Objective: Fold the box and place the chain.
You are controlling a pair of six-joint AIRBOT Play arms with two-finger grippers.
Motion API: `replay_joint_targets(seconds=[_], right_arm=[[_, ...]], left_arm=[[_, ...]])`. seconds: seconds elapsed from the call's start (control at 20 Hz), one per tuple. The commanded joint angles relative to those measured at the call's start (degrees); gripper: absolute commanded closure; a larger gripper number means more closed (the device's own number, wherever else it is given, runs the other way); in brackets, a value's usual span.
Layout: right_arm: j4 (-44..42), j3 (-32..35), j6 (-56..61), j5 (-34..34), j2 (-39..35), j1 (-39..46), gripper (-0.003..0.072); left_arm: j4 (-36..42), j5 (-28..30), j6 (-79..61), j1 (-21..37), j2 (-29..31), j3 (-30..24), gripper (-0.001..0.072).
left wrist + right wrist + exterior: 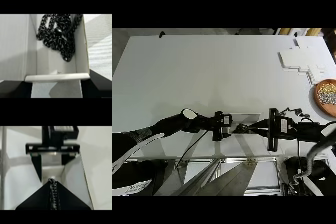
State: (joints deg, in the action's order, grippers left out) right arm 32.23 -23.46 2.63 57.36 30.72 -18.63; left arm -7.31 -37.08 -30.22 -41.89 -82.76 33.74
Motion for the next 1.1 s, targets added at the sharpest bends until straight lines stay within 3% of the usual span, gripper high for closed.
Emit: replay_joint_targets(seconds=[0.0, 0.1, 0.25, 0.4, 0.45, 0.7, 0.9, 1.05], right_arm=[[-2.73, -0.02, 4.17, -12.94, 2.95, -10.56, 0.0668], [-2.73, -0.04, 5.27, -17.84, 7.3, -14.38, 0.0668], [-2.6, -0.04, 5.33, -19.5, 14.16, -15.82, 0.0664], [-2.05, -0.2, 5.31, -19.58, 16.26, -15.28, 0.0496], [-1.73, -0.72, 5.31, -18.36, 15.85, -14.12, 0.0496], [12.68, -5.57, 3.98, -3.5, 8.37, -0.92, 0.0511], [15.52, -5.55, -0.28, 1.68, 5.99, 14.53, 0.0511], [24.55, -5.44, -2.93, 2.14, 7.89, 20.31, 0.051]], left_arm=[[0.0, 0.0, 0.0, 0.0, 0.04, 0.02, 0.0505], [0.0, 0.0, 0.0, 0.0, 0.04, 0.02, 0.0505], [0.0, 0.0, 0.0, 0.0, 0.04, 0.02, 0.0505], [0.0, 0.0, 0.0, 0.0, 0.04, 0.02, 0.0505], [0.0, 0.0, 0.0, 0.0, 0.04, 0.02, 0.0505], [0.0, 0.02, 0.0, 0.0, 0.04, 0.02, 0.0505], [0.0, 0.0, 0.0, 0.0, 0.04, 0.02, 0.0505], [0.0, 0.0, 0.0, 0.0, 0.04, 0.02, 0.0505]])
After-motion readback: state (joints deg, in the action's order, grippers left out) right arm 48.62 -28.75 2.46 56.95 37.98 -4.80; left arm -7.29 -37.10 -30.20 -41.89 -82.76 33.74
